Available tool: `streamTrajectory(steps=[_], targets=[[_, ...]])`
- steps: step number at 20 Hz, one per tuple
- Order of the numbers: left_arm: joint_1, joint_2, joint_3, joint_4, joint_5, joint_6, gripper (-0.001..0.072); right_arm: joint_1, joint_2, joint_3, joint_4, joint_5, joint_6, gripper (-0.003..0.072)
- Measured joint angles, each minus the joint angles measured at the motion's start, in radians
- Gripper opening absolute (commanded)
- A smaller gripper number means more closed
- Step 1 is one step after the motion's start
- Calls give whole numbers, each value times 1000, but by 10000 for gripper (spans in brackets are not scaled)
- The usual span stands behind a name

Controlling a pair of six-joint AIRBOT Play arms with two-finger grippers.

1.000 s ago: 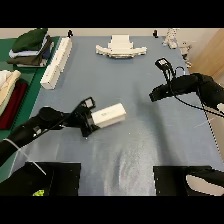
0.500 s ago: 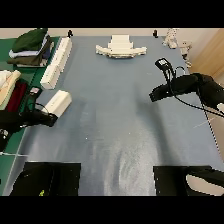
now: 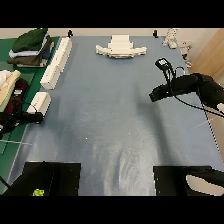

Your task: Fold the box.

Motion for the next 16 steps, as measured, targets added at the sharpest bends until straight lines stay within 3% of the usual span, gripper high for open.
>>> streamTrajectory(steps=[9, 16], targets=[[-98, -334, 262, -97, 85, 3, 485, 0, 0, 0, 0, 0, 0, 5], [-137, -471, 393, -129, 76, 2, 485, 0, 0, 0, 0, 0, 0, 5]])
